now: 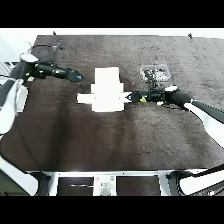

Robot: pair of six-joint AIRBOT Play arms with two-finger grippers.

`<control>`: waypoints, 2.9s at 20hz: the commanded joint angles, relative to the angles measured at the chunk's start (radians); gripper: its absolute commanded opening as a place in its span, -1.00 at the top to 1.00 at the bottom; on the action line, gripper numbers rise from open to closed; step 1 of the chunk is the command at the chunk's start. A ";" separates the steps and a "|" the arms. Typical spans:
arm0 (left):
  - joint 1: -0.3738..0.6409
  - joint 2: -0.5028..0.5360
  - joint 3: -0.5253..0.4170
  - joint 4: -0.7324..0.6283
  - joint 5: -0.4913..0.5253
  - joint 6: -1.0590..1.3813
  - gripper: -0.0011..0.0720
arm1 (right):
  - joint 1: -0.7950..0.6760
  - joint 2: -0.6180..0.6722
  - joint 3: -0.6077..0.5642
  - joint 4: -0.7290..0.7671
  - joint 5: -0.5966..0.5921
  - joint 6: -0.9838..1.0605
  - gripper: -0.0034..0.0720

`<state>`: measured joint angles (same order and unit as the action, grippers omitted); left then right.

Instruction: Fold the box and place the chain.

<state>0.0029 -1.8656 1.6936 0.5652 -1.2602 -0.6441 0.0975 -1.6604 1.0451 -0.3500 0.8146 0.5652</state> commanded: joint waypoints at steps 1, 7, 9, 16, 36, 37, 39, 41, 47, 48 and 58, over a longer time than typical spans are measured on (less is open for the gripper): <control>-0.071 -0.170 0.229 0.093 -0.079 -0.132 -0.67 | 0.001 -0.001 0.000 0.002 -0.003 -0.010 0.90; -0.112 -0.304 0.347 0.093 -0.069 -0.171 -0.67 | 0.001 -0.001 0.000 0.003 -0.002 -0.027 0.90; -0.119 -0.323 0.347 0.092 -0.056 -0.171 -0.67 | 0.001 -0.001 0.000 0.003 -0.002 -0.027 0.90; -0.121 -0.356 0.347 0.010 -0.057 -0.148 -0.51 | 0.001 -0.001 0.000 0.003 0.005 -0.028 0.90; -0.120 -0.381 0.346 -0.103 -0.206 0.182 0.93 | -0.026 0.002 0.000 0.003 0.008 -0.028 0.05; -0.120 -0.380 0.346 -0.113 -0.226 0.249 0.93 | -0.048 0.006 0.000 0.008 0.008 -0.027 0.05; -0.121 -0.371 0.346 -0.119 -0.247 0.340 0.94 | -0.116 0.021 0.000 0.034 0.009 -0.028 0.05; -0.120 -0.351 0.346 -0.121 -0.261 0.401 0.94 | -0.192 0.027 0.000 0.070 0.022 -0.027 0.05; -0.121 -0.183 0.095 -0.135 -0.093 0.676 0.94 | -0.280 0.027 0.000 0.088 0.077 -0.028 0.05; -0.121 -0.174 0.060 -0.137 -0.061 0.725 0.94 | -0.277 0.027 0.000 0.088 0.077 -0.028 0.05; -0.154 -0.188 -0.060 -0.186 0.066 0.967 0.93 | -0.241 0.027 0.000 0.088 0.076 -0.078 0.05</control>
<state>-0.1356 -2.0495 1.6554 0.3859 -1.2343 0.2546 -0.1543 -1.6341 1.0451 -0.2623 0.8898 0.5037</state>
